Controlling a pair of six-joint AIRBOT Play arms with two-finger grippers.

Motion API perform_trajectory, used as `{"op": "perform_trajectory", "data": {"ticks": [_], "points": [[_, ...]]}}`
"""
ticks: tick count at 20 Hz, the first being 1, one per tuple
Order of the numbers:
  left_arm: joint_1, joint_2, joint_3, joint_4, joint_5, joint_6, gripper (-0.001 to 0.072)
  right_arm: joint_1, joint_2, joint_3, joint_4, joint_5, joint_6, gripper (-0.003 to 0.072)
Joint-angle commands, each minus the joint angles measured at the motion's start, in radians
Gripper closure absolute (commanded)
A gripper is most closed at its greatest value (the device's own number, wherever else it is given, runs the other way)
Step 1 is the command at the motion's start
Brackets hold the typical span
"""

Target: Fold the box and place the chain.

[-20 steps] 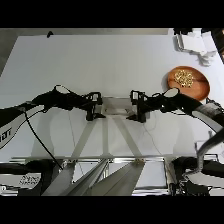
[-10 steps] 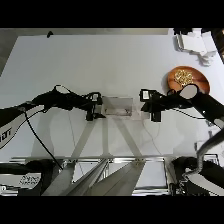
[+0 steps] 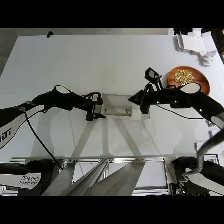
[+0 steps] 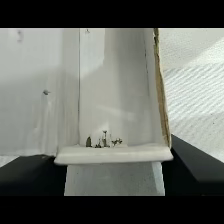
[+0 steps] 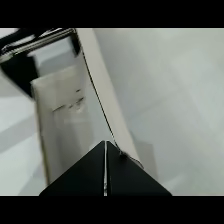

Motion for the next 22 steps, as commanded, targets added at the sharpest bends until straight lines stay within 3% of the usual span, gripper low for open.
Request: {"op": "perform_trajectory", "data": {"ticks": [1, 6, 9, 16, 20, 21, 22], "points": [[0.0, 0.0, 0.0, 0.0, 0.0, 0.0, 0.0497, -0.001, -0.128, 0.0, 0.125, -0.13, -0.002, 0.0679], [0.0, 0.001, 0.0, 0.0, 0.0, 0.0, 0.0497, -0.002, -0.154, 0.0, 0.124, -0.159, -0.035, 0.0679], [0.0, 0.001, 0.0, 0.0, 0.0, 0.0, 0.0497, -0.002, -0.097, 0.0, 0.081, -0.094, -0.025, 0.0678], [0.0, 0.001, 0.0, 0.0, 0.0, 0.0, 0.0497, -0.002, 0.195, -0.001, -0.47, -0.051, 0.266, 0.0678], [0.0, 0.001, 0.0, 0.0, 0.0, 0.0, 0.0497, 0.043, 0.178, -0.001, -0.695, 0.008, 0.321, 0.0678], [0.0, 0.001, 0.0, 0.0, 0.0, 0.0, 0.0497, 0.082, 0.156, -0.001, -0.745, -0.006, 0.321, 0.066], [0.0, 0.0, 0.0, 0.0, 0.0, 0.0, 0.0497, 0.12, 0.135, -0.001, -0.761, -0.033, 0.321, 0.056]]}}
